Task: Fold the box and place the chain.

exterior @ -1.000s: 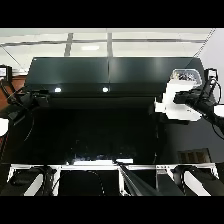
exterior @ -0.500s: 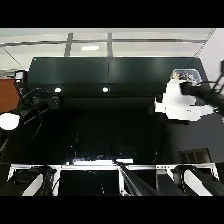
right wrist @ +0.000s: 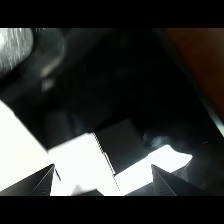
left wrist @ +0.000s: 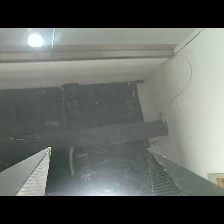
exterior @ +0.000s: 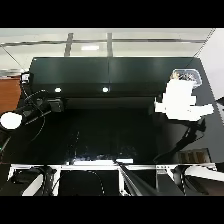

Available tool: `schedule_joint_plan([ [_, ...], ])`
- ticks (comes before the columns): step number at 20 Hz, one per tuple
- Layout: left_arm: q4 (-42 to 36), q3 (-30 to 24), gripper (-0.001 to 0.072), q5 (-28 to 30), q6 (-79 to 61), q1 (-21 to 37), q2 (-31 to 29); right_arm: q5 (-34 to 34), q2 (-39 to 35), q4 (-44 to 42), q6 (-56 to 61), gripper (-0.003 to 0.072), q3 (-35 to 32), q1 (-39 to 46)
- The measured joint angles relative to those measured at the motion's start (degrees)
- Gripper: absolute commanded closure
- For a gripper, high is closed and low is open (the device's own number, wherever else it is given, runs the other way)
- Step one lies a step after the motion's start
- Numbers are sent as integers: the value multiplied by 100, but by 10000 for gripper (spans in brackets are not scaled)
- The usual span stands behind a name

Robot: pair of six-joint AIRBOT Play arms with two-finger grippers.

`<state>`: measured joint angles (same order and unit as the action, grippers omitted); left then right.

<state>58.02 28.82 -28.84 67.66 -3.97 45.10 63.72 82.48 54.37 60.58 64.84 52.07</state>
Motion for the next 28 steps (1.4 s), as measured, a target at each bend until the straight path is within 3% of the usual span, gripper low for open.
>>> schedule_joint_plan([
  [3,-2,0,-4,-9,-2,-2,0,632,769,-247,-520,-21,407,-28],
  [4,-4,0,-1,-11,0,-2,0,723,957,-297,-638,85,485,-87],
  [6,-2,0,1,-13,-2,-2,0,863,1283,-321,-800,128,592,-223],
  [7,-4,0,1,-13,-2,-4,0,885,1412,-313,-850,235,627,-282],
  [9,-7,0,1,-15,-2,-9,0,922,1576,-262,-925,554,671,-367],
  [10,-7,0,1,-17,-2,-11,0,927,1622,-254,-949,578,688,-389],
  [11,-7,0,1,-17,-2,-11,0,970,1659,-245,-986,676,713,-409],
  [20,-20,0,1,-15,-2,-11,0,2391,1292,-575,-1178,673,699,-498],
  [24,-118,0,2,-55,-9,-11,0,2557,404,-1239,-1488,673,-111,-750],
  [28,-249,0,2,-317,-42,-11,42,2157,-568,-2015,-1945,673,-1379,-1303],
])
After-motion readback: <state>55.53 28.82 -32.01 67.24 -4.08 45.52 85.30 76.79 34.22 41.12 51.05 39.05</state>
